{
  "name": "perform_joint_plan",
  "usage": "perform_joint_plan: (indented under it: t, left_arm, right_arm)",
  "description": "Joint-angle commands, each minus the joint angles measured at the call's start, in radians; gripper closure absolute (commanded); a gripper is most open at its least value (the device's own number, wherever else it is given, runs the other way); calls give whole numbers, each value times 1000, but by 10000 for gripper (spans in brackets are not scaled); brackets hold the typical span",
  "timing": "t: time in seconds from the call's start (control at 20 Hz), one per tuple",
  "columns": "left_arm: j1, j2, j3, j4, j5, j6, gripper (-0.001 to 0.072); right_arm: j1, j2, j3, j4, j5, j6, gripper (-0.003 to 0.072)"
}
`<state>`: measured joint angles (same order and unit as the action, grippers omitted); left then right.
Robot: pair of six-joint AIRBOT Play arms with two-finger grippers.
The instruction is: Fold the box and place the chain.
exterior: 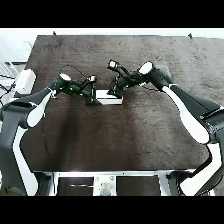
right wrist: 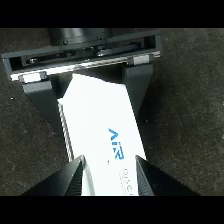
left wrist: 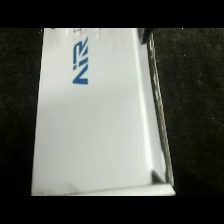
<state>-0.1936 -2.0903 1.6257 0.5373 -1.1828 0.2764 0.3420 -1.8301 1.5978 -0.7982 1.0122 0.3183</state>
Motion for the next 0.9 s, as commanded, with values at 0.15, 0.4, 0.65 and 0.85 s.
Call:
perform_joint_plan:
  t: [0.15,0.4,0.65,0.85]
  left_arm:
    - [-1,1,0,1,-3,2,238]
    - [-1,1,0,1,-3,1,238]
    - [-1,1,0,1,-3,2,238]
    - [-1,1,0,1,-3,2,238]
  right_arm:
    - [12,0,-21,-59,-8,41,298]
    - [18,0,-65,-35,35,40,297]
    - [-9,6,-64,78,62,-25,183]
    - [-32,21,-64,143,80,-68,141]
